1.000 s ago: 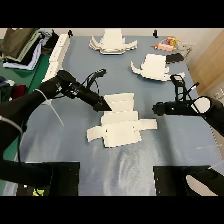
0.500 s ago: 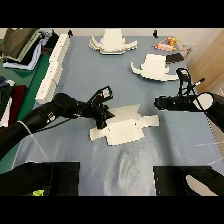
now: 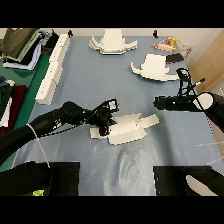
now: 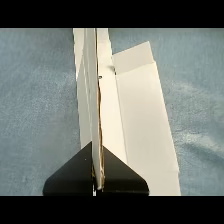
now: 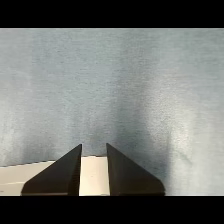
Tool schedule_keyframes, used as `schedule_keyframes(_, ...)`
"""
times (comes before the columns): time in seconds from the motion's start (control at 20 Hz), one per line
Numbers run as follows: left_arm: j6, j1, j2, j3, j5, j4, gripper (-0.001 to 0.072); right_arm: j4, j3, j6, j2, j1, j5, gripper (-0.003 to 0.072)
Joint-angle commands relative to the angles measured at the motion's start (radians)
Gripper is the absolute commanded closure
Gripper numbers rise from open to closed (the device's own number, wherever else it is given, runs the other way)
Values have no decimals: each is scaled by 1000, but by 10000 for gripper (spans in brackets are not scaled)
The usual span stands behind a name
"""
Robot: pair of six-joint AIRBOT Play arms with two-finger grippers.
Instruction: Fold the box.
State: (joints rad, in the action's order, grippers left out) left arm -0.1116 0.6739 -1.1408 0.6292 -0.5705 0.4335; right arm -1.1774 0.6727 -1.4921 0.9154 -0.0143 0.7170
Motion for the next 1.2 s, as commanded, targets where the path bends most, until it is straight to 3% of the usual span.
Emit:
schedule_keyframes(0.0,0,0,-3,-3,-19,5,695,7,0,-1,0,0,13,446)
schedule_keyframes(0.15,-146,-60,27,-3,-98,-68,695,8,-13,-1,0,0,27,446)
schedule_keyframes(0.4,-207,-258,39,8,-376,-127,695,24,-45,-1,0,0,27,446)
schedule_keyframes(0.95,-271,-232,35,7,-314,-114,695,42,-45,-1,0,0,-2,446)
schedule_keyframes(1.05,-261,-188,27,8,-235,-107,695,43,-45,-1,0,0,-8,446)
schedule_keyframes(1.15,-252,-127,27,7,-82,-86,696,49,-45,-1,0,0,-10,446)
